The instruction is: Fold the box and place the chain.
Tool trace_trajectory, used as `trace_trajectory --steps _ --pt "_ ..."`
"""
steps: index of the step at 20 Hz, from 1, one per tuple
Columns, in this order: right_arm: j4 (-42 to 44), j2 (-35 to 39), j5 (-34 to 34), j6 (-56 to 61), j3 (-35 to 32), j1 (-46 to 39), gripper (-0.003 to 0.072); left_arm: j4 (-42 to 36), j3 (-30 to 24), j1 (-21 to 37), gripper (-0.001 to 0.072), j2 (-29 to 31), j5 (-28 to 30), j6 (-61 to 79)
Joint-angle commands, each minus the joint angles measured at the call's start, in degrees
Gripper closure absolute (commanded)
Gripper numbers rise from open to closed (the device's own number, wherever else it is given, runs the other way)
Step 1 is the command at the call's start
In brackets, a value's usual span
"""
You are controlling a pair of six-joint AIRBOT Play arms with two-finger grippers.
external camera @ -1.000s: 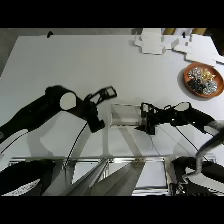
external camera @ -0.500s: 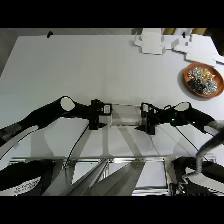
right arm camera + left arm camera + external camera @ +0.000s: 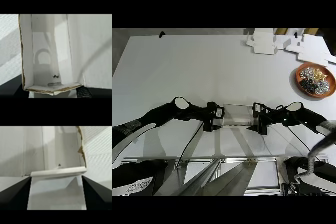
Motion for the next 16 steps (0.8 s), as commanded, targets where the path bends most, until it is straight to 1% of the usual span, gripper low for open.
trace_trajectory --steps 1,4,7,10,14,16 --pt "0.02 0.04 0.02 0.0 0.0 0.02 0.0277 -1.38 -0.04 -0.13 0.0009 -0.2 -1.88 3.17" --pt "0.02 0.04 0.02 0.0 0.0 0.02 0.0277 -1.42 -0.04 -0.13 0.0009 -0.2 -2.43 3.21" --pt "0.02 0.04 0.02 0.0 0.0 0.02 0.0277 -1.44 -0.07 -0.13 0.0009 -0.2 -4.33 3.02" --pt "0.02 0.04 0.02 0.0 0.0 0.02 0.0277 -2.12 -0.2 -0.13 0.0009 -0.33 -4.35 2.97" --pt "0.02 0.04 0.02 0.0 0.0 0.02 0.0277 -5.33 -0.2 -0.13 0.0009 -1.38 -3.98 2.97" --pt "0.02 0.04 0.02 0.0 0.0 0.02 0.0277 -5.38 -0.17 -0.13 0.0009 -1.68 -3.96 2.97"
